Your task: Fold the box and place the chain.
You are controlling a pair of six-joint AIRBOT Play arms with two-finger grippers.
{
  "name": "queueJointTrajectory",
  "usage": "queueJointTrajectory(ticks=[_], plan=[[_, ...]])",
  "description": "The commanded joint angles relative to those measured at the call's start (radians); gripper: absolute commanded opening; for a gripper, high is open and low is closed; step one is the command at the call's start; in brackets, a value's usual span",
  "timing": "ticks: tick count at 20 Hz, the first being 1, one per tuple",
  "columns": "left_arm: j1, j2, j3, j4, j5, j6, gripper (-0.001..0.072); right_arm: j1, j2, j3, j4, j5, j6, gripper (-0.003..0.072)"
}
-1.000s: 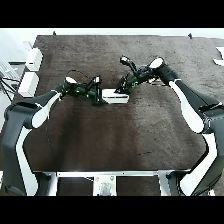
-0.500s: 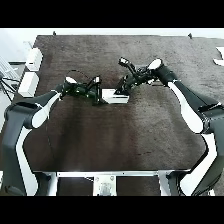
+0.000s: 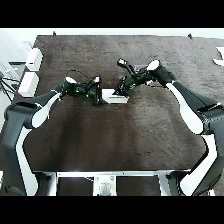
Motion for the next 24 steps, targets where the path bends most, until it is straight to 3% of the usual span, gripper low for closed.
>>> queueJointTrajectory(ticks=[1,14,18,20,24], plan=[[-0.001,0.001,0.000,0.000,0.000,0.001,0.0526,0.003,-0.002,-0.035,-0.018,-0.001,0.007,0.0421],[-0.001,0.001,0.000,0.000,0.000,0.001,0.0526,0.001,-0.002,-0.098,-0.006,-0.002,-0.035,0.0464],[-0.001,0.000,0.000,0.000,0.000,0.001,0.0526,-0.014,-0.001,-0.078,0.100,-0.001,-0.051,0.0461],[-0.001,0.000,0.000,0.000,0.000,0.001,0.0526,-0.028,-0.001,-0.074,0.172,0.018,-0.082,0.0386],[-0.001,0.000,0.000,0.000,0.000,0.001,0.0526,-0.055,-0.001,-0.074,0.208,0.044,-0.099,0.0115]])
